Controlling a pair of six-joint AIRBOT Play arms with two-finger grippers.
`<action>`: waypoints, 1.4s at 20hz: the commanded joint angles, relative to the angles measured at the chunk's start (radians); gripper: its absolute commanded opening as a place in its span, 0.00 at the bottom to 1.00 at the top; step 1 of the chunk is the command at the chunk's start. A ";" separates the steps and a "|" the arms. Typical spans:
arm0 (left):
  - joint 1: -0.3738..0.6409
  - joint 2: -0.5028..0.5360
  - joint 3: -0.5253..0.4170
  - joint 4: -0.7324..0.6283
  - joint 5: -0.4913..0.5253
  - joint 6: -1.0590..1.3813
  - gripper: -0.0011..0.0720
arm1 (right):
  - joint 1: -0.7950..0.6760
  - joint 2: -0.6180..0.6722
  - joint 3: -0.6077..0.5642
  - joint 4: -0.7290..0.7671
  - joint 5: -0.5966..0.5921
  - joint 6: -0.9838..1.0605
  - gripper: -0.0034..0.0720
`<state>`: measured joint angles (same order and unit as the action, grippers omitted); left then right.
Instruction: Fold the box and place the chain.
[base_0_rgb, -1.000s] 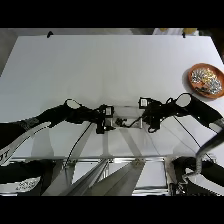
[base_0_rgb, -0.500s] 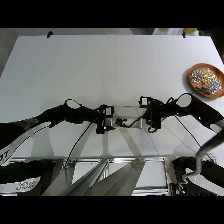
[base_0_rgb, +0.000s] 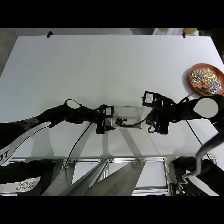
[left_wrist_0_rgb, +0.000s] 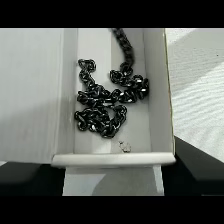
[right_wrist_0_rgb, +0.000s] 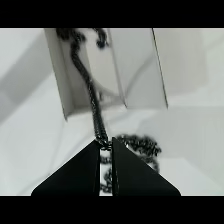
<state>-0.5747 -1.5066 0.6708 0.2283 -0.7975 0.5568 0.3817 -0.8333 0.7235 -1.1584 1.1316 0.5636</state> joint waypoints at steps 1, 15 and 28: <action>0.000 0.001 0.001 0.000 0.000 0.000 0.20 | 0.143 0.023 0.100 -0.010 -0.048 0.219 0.07; 0.000 0.001 0.000 0.000 0.000 0.000 0.20 | 0.261 -0.299 0.126 -0.004 -0.224 0.393 0.25; 0.000 0.001 0.000 0.000 0.000 0.000 0.20 | -0.071 -0.105 0.056 -0.183 0.012 0.079 0.07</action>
<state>-0.5747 -1.5066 0.6708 0.2283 -0.7975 0.5568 0.4149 -0.9504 0.8207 -1.3109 1.0935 0.7761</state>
